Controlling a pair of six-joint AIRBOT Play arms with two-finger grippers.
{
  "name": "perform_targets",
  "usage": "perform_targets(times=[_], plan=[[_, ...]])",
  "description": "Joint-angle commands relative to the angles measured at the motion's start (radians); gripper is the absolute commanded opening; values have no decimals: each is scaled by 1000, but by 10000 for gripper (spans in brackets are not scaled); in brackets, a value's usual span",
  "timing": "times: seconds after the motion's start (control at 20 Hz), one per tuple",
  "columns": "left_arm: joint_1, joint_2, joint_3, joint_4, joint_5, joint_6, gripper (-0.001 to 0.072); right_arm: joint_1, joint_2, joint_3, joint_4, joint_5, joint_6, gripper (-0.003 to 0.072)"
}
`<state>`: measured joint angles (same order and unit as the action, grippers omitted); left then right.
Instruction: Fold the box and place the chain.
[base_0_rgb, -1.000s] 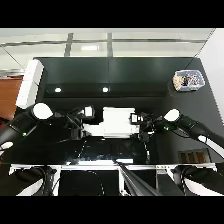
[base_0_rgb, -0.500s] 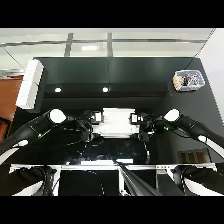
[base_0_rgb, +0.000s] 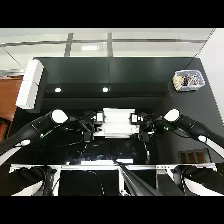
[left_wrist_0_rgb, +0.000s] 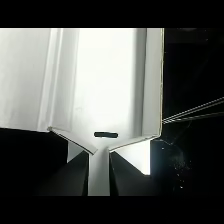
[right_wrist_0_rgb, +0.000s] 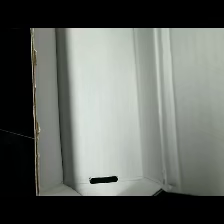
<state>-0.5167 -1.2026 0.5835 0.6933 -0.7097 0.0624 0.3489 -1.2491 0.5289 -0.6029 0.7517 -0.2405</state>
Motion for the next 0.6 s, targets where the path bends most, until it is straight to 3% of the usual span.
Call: perform_targets(times=[0.0,0.55], plan=[[-11,-8,0,-27,3,3,154,0,0,0,0,0,0,126],[-26,-42,0,-249,22,64,137,0,0,0,0,0,0,126]])
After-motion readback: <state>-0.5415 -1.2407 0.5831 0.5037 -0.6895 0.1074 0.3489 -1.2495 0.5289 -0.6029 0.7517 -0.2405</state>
